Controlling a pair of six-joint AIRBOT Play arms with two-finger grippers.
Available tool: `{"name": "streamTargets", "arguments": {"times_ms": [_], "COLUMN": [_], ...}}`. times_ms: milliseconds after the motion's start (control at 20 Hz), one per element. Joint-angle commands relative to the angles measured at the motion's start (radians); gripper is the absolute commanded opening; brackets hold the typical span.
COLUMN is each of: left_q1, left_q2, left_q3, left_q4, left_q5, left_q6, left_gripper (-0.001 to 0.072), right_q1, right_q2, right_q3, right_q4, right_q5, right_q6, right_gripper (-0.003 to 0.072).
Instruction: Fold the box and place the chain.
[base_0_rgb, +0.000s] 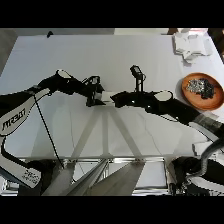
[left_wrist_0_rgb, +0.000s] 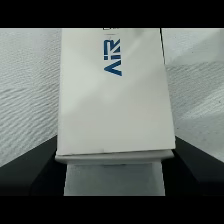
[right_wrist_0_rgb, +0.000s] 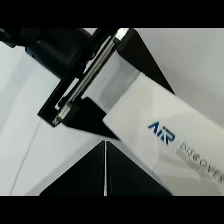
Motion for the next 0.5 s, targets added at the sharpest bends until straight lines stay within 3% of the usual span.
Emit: {"name": "streamTargets", "arguments": {"times_ms": [0, 200, 450], "left_q1": [0.0, 0.0, 0.0], "left_q2": [0.001, 0.001, 0.001], "left_q3": [0.0, 0.0, 0.0], "left_q4": [0.001, 0.001, 0.001], "left_q5": [-0.001, -0.001, -0.001], "left_q6": [0.0, 0.0, 0.0], "left_gripper": [0.0187, 0.0187, 0.0187], "right_q1": [0.015, 0.019, 0.036], "right_q2": [-0.099, -0.183, -0.213], "right_q3": [0.101, 0.128, 0.128], "right_q4": [-0.001, -0.036, -0.304], "right_q5": [0.002, -0.035, -0.03], "right_q6": [0.059, 0.166, 0.371], "right_gripper": [0.0009, 0.0009, 0.0008]}}
